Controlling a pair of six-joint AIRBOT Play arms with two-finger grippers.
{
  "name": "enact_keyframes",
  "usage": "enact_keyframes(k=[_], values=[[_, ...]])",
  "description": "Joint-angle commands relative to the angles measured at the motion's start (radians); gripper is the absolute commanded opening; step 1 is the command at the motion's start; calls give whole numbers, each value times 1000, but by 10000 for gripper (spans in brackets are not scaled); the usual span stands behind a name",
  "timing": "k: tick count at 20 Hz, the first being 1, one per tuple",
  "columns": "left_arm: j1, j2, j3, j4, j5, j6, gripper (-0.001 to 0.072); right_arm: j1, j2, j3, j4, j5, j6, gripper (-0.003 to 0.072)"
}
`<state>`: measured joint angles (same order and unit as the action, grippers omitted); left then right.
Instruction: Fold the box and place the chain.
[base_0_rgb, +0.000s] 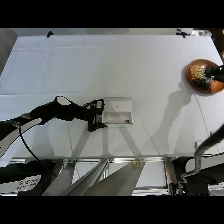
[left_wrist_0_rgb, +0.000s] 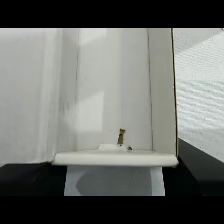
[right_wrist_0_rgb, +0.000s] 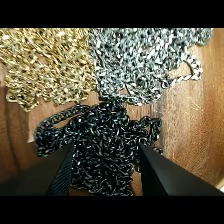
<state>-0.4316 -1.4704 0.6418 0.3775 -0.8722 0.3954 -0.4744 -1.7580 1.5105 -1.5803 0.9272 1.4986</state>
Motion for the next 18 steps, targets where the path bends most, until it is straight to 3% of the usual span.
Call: enact_keyframes(k=[1,5,9,11,18], values=[[0,1,0,0,0,0,276,-2,-61,13,-9,51,14,438],[0,1,0,0,0,0,276,-2,-83,13,-1,55,14,386],[0,1,0,0,0,0,276,-2,-83,13,-1,81,12,110],[0,1,0,0,0,0,276,-2,-80,13,-2,101,12,13],[0,1,0,0,0,0,276,-2,48,14,-2,121,-21,11]])
